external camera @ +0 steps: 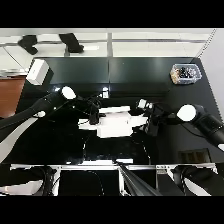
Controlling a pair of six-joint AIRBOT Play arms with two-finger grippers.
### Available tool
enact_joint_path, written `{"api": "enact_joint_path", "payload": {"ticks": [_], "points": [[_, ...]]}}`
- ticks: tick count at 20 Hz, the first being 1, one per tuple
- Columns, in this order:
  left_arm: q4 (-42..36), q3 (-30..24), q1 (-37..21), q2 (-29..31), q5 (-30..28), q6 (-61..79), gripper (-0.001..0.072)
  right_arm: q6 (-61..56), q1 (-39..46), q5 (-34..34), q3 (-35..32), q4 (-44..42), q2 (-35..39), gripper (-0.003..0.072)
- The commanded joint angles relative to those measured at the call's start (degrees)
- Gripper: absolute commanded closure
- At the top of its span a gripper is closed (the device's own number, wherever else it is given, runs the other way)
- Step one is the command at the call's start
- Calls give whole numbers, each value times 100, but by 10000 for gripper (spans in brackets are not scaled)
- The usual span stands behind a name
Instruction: Fold the box and place the chain.
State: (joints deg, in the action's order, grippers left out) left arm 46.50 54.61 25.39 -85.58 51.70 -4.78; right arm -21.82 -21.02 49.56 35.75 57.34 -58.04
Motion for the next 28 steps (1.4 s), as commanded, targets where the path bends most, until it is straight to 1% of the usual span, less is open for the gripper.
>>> {"api": "enact_joint_path", "payload": {"ticks": [1,4,6,7,10,11,12,16,17,19,25,28], "points": [[37,44,4,-42,140,31,681,656,-573,-376,-133,-109,-136,-12],[37,46,4,-42,146,31,681,1394,-907,-380,-131,-293,-518,-11],[37,46,4,-42,144,31,681,1655,-1064,-424,-133,-299,-713,-10],[35,46,4,-42,146,31,681,1655,-1126,-542,-131,-339,-780,21],[35,46,4,-42,146,31,681,1722,-1292,-1305,-131,-761,-914,20],[35,46,4,-42,149,31,681,1720,-1303,-1502,-122,-787,-911,20],[35,46,4,-42,149,31,681,1718,-1292,-1547,-81,-769,-887,20],[35,46,4,-42,149,31,681,1718,-750,-1298,205,-802,-610,20],[33,46,4,-42,149,31,681,1725,-564,-1165,271,-990,-603,20],[33,46,4,-42,149,31,681,1932,-319,-1139,280,-1379,-610,20],[35,46,4,-42,149,31,681,2601,-9,-1069,278,-2223,-962,20],[37,74,4,-39,140,33,682,3482,-7,-560,273,-3010,-1209,20]]}}
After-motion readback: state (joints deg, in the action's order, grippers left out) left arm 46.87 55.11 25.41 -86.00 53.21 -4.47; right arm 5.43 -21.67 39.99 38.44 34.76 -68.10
